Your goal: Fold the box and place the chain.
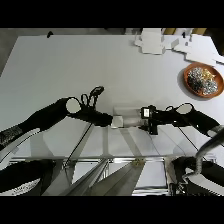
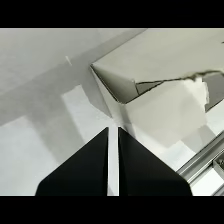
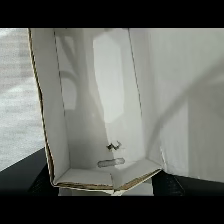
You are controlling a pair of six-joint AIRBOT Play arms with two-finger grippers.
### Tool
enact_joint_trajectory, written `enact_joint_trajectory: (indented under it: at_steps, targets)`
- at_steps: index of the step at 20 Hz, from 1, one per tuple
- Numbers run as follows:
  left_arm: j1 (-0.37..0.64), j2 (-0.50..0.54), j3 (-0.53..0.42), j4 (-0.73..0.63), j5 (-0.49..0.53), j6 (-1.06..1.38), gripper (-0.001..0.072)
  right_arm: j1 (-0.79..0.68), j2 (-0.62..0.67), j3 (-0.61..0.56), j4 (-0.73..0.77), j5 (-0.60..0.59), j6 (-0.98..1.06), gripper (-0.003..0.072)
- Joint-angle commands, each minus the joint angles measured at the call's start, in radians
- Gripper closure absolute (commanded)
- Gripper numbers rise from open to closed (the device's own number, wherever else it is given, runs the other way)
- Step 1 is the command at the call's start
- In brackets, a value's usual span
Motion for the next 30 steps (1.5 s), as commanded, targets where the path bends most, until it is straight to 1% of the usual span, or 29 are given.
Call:
enact_joint_trajectory:
  at_steps: [1, 5, 11, 12, 13, 30]
  targets:
    - [-0.010, 0.002, 0.002, -0.015, 0.005, 0.011, 0.0635, 0.000, 0.001, 0.000, 0.000, 0.000, 0.000, 0.0283]
    - [-0.012, 0.003, 0.007, -0.019, 0.018, 0.026, 0.0618, 0.000, 0.001, 0.000, 0.000, 0.000, 0.000, 0.0283]
    - [-0.013, 0.018, 0.027, -0.017, 0.017, 0.028, 0.0616, 0.000, 0.001, 0.000, 0.000, 0.000, 0.000, 0.0283]
    - [-0.017, 0.018, 0.027, -0.017, 0.017, 0.028, 0.0590, 0.000, 0.001, 0.000, 0.000, 0.000, 0.000, 0.0283]
    - [-0.019, 0.018, 0.027, -0.018, 0.018, 0.026, 0.0534, 0.000, 0.001, 0.000, 0.000, 0.000, 0.000, 0.0283]
    - [-0.011, 0.027, 0.032, -0.013, -0.013, 0.026, 0.0533, 0.000, 0.001, 0.000, 0.000, 0.000, 0.000, 0.0283]
